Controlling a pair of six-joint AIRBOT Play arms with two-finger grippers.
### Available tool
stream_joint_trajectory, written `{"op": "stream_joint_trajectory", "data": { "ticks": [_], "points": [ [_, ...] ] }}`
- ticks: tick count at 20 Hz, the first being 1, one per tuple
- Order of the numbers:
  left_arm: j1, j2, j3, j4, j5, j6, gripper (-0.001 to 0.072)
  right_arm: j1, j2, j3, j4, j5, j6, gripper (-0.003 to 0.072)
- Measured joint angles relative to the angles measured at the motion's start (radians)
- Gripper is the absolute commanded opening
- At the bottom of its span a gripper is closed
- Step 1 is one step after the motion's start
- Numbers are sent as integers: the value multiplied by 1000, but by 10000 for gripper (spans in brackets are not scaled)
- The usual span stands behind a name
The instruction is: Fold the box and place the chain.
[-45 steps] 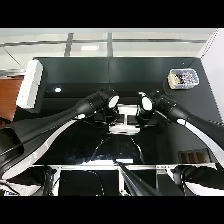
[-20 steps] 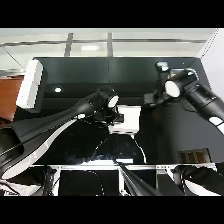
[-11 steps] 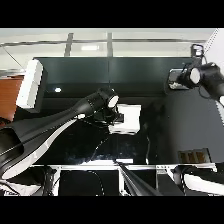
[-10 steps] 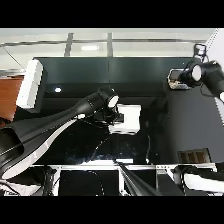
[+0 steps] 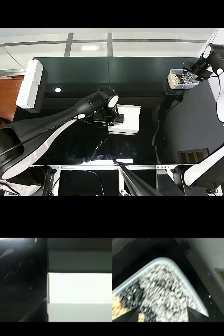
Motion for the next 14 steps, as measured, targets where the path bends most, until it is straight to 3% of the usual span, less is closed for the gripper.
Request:
{"op": "stream_joint_trajectory", "data": {
  "ticks": [4,6,7,14],
  "points": [
    [0,0,0,0,-11,0,25,-14,-63,47,6,6,-13,631],
    [0,0,0,0,-14,0,25,-16,-77,56,-1,8,-24,54],
    [0,0,0,-1,-16,0,24,-16,-81,61,-1,17,-28,12],
    [0,0,0,-1,-17,0,25,-17,19,98,-12,156,-156,11]
  ]
}}
